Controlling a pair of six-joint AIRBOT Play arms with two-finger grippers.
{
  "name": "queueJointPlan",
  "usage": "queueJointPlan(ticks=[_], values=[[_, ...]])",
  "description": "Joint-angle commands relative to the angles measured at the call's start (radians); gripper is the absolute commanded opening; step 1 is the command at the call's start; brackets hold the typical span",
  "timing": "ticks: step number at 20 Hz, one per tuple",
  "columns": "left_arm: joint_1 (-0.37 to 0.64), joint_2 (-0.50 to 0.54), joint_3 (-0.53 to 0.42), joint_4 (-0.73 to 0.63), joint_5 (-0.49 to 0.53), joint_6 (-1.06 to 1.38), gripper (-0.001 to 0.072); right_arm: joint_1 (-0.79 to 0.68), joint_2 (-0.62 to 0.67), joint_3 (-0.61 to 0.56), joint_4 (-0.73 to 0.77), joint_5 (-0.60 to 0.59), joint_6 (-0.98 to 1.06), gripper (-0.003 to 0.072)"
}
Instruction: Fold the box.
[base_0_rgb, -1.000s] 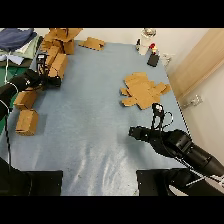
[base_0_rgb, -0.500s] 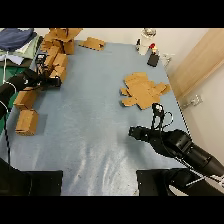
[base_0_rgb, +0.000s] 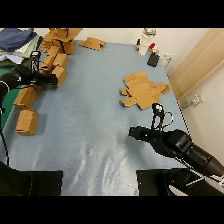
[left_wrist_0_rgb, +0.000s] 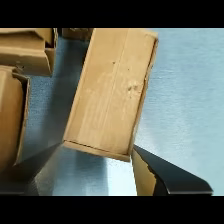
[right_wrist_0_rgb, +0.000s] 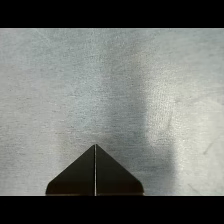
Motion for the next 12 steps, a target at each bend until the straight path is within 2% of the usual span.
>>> queueJointPlan(ticks=[1,6,10,11,12], values=[[0.003,0.035,0.003,-0.002,0.000,0.004,0.0697,-0.001,0.000,0.001,0.000,0.000,0.000,0.0004],[0.003,0.092,0.008,-0.005,-0.031,0.004,0.0697,-0.001,0.000,0.001,0.008,-0.001,0.000,0.0004],[0.014,0.183,0.008,0.002,-0.137,0.003,0.0694,-0.001,0.000,0.001,0.016,-0.006,0.000,0.0004],[0.016,0.212,0.008,0.002,-0.196,0.003,0.0578,0.000,0.000,0.001,0.025,-0.013,-0.001,0.0003],[0.017,0.238,0.008,0.005,-0.260,0.003,0.0221,-0.001,0.000,0.001,0.042,-0.016,-0.014,0.0004]])
